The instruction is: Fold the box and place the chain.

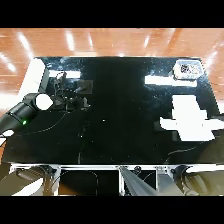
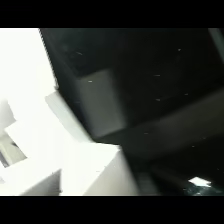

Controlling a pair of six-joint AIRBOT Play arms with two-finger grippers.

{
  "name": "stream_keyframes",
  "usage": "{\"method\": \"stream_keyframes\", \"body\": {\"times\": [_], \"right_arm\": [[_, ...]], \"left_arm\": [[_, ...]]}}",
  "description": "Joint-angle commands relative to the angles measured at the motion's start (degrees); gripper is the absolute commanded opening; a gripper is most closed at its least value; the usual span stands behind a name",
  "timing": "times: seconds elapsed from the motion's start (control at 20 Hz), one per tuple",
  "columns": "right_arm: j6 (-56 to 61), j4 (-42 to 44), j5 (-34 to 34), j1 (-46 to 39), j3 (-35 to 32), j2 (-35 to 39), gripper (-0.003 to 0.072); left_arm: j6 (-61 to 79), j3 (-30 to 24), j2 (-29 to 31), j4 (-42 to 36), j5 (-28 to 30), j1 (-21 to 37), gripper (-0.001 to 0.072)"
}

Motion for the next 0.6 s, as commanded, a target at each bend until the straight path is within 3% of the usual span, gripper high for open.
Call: {"method": "stream_keyframes", "body": {"times": [0.0,0.3,0.55], "right_arm": [[-1.81,1.18,2.47,1.95,0.04,-0.02,0.0031],[-1.92,12.09,5.70,6.21,-1.03,3.21,0.0031],[-1.97,20.96,1.84,16.15,-11.26,14.21,0.0030]], "left_arm": [[-0.02,0.04,0.00,0.02,-0.04,0.04,0.0619],[-0.04,0.04,0.00,-0.26,-1.09,0.04,0.0618],[-0.04,0.04,0.00,-1.55,-1.66,0.04,0.0618]]}}
